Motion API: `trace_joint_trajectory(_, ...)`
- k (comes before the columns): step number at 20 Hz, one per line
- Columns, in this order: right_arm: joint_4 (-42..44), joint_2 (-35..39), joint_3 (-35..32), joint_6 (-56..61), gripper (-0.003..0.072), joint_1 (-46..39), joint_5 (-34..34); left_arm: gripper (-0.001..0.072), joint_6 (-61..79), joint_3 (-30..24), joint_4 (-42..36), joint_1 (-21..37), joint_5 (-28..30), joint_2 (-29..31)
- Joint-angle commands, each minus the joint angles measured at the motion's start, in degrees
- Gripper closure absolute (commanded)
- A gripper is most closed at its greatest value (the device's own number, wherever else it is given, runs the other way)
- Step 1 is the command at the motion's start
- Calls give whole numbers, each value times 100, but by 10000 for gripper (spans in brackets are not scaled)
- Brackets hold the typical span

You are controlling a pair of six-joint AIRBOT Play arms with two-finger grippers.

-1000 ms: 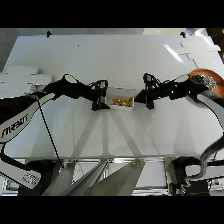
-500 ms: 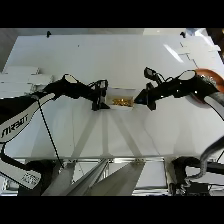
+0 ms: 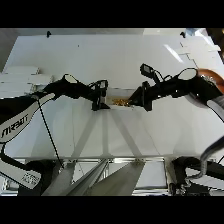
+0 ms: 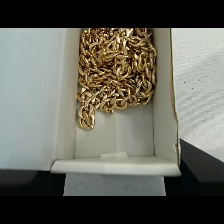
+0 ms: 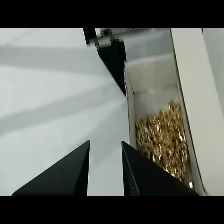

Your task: Fold the box and place the chain.

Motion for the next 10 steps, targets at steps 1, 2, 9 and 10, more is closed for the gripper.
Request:
trace_joint_trajectory(1, 1104, 162, 122, 61, 466, 39, 46, 432, -2, 2, 2, 2, 0, 4)
trace_joint_trajectory(2, 1215, 199, 326, 337, 470, 37, 37, 432, -2, 2, 2, 2, 2, 4)
trace_joint_trajectory(9, -1045, -1032, 3014, 3936, 446, 17, 125, 432, -2, 2, 2, 2, 2, 4)
trace_joint_trajectory(10, -1147, -1351, 3289, 4221, 434, 17, 417, 432, -2, 2, 2, 2, 0, 4)
